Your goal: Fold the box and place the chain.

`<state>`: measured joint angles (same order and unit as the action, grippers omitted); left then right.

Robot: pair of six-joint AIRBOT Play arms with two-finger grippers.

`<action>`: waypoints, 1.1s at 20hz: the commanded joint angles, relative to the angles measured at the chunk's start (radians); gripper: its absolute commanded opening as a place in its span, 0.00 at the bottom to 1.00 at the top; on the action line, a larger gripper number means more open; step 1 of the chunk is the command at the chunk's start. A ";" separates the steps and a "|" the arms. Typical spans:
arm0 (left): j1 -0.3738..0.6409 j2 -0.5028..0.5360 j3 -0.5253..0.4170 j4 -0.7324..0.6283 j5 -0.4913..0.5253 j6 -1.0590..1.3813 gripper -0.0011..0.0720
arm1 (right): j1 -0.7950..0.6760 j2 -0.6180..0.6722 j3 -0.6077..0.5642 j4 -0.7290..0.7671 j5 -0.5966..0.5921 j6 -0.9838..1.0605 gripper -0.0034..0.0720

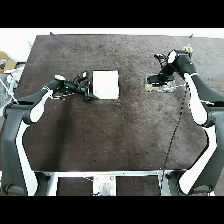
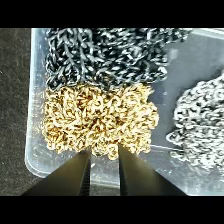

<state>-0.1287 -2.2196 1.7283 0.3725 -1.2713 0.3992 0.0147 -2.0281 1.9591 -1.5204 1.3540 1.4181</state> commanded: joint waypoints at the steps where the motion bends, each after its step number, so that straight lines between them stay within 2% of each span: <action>1: 0.001 0.000 0.000 0.000 0.000 0.000 0.48 | -0.006 -0.018 0.000 0.014 0.019 0.018 0.32; 6: 0.001 0.000 0.000 0.000 0.000 0.000 0.48 | -0.006 -0.018 0.000 0.052 -0.007 0.016 0.31; 7: 0.001 0.000 0.000 0.000 0.000 0.000 0.48 | -0.006 -0.018 0.000 0.052 -0.007 0.014 0.15; 9: 0.001 0.000 0.000 0.000 0.000 0.000 0.48 | -0.006 -0.018 0.000 0.052 -0.007 0.014 0.12; 10: 0.001 0.000 0.000 0.000 0.000 0.000 0.48 | -0.006 -0.018 0.000 0.052 -0.007 0.014 0.05; 16: 0.001 0.000 0.000 0.000 0.000 0.000 0.48 | -0.006 0.038 0.002 0.052 -0.002 0.013 0.05; 22: 0.001 0.000 0.000 0.000 0.000 0.000 0.48 | 0.003 0.259 0.002 0.052 0.011 -0.034 0.05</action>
<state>-0.1287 -2.2196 1.7279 0.3729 -1.2713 0.3992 0.0113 -1.8668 1.9602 -1.4689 1.3621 1.4101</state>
